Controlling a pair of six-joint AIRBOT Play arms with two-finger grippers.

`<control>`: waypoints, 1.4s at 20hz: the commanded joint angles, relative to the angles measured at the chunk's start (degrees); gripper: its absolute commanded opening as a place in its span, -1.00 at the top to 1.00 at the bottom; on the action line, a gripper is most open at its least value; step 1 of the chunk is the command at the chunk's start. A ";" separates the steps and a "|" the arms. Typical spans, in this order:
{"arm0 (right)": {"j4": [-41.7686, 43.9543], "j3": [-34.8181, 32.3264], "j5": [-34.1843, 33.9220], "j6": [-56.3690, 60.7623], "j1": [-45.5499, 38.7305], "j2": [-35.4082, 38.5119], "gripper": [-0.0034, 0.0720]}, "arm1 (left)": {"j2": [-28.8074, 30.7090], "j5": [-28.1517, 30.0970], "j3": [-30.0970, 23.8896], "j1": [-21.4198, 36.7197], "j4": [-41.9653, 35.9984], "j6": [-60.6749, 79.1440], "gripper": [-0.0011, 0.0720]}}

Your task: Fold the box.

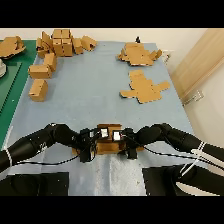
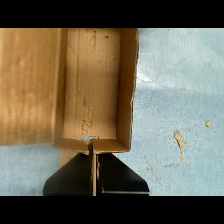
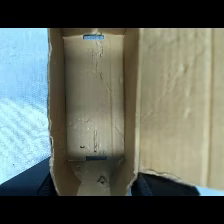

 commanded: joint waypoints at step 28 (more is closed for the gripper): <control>0.07 0.00 0.00 0.04 0.04 -0.02 -0.45 | -0.07 2.69 0.61 -2.10 -1.92 1.42 -0.03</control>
